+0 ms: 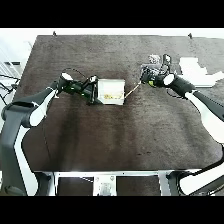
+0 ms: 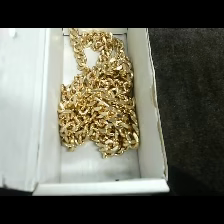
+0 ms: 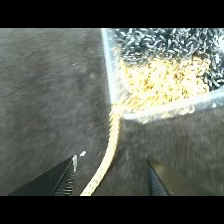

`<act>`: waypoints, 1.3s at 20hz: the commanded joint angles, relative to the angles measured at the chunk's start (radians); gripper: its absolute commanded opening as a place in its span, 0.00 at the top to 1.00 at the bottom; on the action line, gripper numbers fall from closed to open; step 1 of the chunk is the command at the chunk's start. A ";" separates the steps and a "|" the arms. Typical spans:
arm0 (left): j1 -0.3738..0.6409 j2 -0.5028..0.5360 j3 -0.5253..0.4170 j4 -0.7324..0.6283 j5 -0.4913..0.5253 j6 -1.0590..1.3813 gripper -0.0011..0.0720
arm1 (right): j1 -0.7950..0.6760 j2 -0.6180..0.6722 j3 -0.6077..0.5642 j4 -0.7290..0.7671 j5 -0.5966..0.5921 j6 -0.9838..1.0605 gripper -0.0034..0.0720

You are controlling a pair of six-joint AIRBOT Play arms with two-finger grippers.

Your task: Fold the box and place the chain.

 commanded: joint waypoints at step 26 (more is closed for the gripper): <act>0.000 0.000 0.000 0.000 0.000 0.000 0.41 | 0.245 0.576 0.133 -0.058 0.414 -0.193 0.94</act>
